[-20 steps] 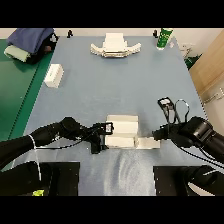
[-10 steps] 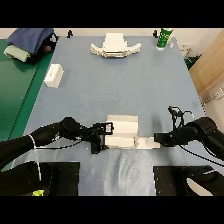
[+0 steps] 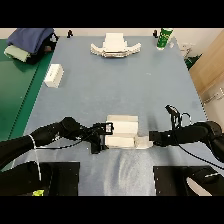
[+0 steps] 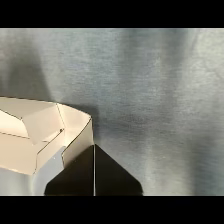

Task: Fold the box.

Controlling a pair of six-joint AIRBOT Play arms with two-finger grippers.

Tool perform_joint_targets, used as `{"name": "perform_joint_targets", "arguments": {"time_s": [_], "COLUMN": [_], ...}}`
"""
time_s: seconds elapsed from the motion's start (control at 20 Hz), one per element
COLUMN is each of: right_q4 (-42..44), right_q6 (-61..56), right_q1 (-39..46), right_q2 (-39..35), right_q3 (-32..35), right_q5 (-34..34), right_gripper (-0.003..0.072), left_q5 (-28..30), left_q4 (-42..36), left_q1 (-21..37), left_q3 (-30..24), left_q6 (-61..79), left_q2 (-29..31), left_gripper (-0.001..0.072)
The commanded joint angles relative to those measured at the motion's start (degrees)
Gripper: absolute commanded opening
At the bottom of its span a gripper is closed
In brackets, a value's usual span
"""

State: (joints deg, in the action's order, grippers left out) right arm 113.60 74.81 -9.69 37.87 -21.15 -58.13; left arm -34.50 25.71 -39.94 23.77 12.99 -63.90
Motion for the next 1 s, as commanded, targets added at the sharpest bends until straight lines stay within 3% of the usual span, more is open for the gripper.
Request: {"name": "perform_joint_targets", "arguments": {"time_s": [0.0, 0.35, 0.4, 0.5, 0.55, 0.95], "right_q4": [1.6, 5.8, 7.0, 7.3, 7.3, 10.1], "right_q6": [0.8, 6.4, 7.9, 9.3, 9.3, 10.6], "right_q1": [0.0, -0.1, -0.3, -1.2, -1.3, -1.5], "right_q2": [-0.7, -0.7, -0.7, -0.7, -0.7, -0.7], "right_q3": [0.0, 0.0, 0.0, -0.3, -0.5, -0.8], "right_q5": [-0.1, -1.3, -1.1, -0.6, -0.5, 0.7], "right_gripper": [-0.0001, 0.0006, 0.0058, 0.0291, 0.0309, 0.0309], "left_q5": [0.0, 0.0, 0.0, 0.0, 0.0, 0.0], "left_q4": [0.0, 0.0, 0.0, 0.0, 0.0, 0.0], "left_q1": [0.0, 0.0, 0.0, 0.0, 0.0, 0.0], "left_q3": [0.0, 0.0, 0.0, 0.0, 0.0, 0.0], "left_q6": [0.0, 0.0, 0.0, 0.0, 0.0, 0.0], "left_q2": [0.0, 0.0, 0.0, 0.0, 0.0, 0.0], "left_gripper": [0.0527, 0.0527, 0.0527, 0.0527, 0.0527, 0.0527]}}
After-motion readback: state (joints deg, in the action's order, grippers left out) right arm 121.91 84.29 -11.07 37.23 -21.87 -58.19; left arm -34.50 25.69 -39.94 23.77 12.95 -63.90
